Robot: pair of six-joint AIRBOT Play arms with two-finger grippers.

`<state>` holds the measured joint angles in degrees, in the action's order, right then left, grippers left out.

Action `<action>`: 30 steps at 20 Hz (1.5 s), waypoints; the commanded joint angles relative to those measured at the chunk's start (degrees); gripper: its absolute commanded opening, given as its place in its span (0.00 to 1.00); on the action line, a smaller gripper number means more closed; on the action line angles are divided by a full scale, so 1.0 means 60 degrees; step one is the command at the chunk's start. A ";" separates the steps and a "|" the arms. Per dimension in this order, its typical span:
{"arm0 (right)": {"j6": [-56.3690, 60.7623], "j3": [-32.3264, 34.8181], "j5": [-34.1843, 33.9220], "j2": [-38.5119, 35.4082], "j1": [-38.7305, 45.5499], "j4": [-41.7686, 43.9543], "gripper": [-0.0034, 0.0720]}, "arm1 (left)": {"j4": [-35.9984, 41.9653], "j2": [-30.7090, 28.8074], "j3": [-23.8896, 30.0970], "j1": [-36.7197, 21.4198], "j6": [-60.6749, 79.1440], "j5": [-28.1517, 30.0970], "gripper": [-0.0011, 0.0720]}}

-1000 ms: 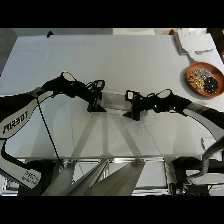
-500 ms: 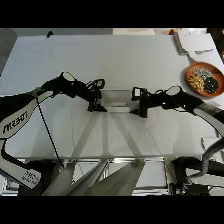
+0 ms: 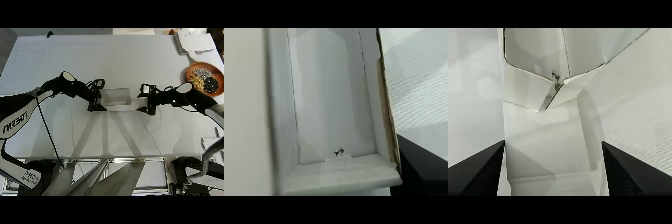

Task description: Fold the box and place the chain.

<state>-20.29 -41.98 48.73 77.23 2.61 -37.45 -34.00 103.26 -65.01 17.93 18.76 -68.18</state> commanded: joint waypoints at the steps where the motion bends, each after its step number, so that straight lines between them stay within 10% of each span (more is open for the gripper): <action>1: 0.0397 -0.0007 0.0488 -0.0160 0.0044 -0.0528 0.92 | 0.0007 0.0007 0.0004 0.0004 -0.0022 0.0000 0.52; 12: 0.1614 -0.0007 0.1836 -0.1869 0.0040 -0.1042 0.73 | 0.0011 0.0007 0.0004 0.0004 -0.0022 0.0004 0.52; 16: 0.2200 -0.0007 0.2280 -0.2065 0.0029 -0.0499 0.06 | 0.0011 0.0007 0.0004 0.0004 -0.0022 0.0000 0.52; 30: 0.3034 -0.0011 -0.0878 -0.0324 -0.1082 0.4171 0.05 | 0.0011 0.0007 0.0004 0.0004 -0.0018 0.0004 0.52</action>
<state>-1.76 -42.02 49.43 71.68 -3.03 -18.83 -33.93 103.31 -64.93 17.98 18.63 -68.18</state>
